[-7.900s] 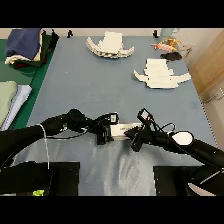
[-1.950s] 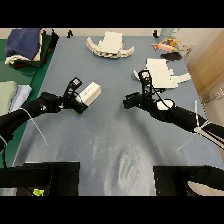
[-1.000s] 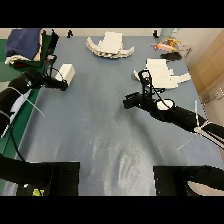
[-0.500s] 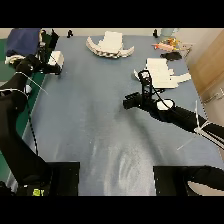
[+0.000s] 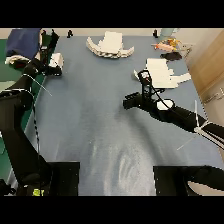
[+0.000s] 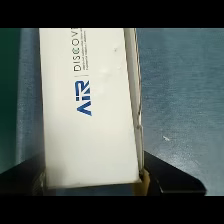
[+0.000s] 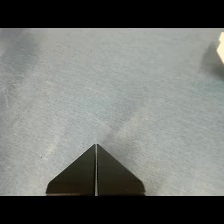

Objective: Fold the box.

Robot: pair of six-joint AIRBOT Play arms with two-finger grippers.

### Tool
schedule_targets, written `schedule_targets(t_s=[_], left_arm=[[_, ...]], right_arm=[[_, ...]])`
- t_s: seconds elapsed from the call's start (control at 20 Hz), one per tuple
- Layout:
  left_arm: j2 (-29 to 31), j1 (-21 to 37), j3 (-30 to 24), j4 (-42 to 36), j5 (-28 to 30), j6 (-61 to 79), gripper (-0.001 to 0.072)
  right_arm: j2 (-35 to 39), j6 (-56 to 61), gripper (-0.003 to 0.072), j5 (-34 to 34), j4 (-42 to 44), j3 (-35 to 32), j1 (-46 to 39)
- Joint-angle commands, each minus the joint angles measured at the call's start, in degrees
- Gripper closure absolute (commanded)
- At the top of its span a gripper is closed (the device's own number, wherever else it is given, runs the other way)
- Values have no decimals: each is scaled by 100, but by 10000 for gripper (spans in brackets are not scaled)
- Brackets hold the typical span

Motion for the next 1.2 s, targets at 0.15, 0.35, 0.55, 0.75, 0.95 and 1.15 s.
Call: schedule_targets(t_s=[0.15, 0.35, 0.55, 0.75, 0.95, 1.15], left_arm=[[-35, -13, 28, -4, 199, 7, 411], [-35, -22, 28, -4, 203, 7, 411], [-35, -31, 28, -9, 181, 0, 411], [-35, -31, 28, -4, 129, -17, 255], [11, 11, 39, 66, -173, -17, -11], [199, 160, 267, 496, -1491, -57, -11]], right_arm=[[2, -2, 669, 2, 0, 4, 2], [2, -2, 669, 2, 0, 4, 2], [2, -2, 669, 2, 0, 4, 2], [2, -2, 669, 2, 0, 2, 2], [2, -2, 669, 2, 0, 2, 2], [2, -2, 669, 2, 0, 4, 2]])
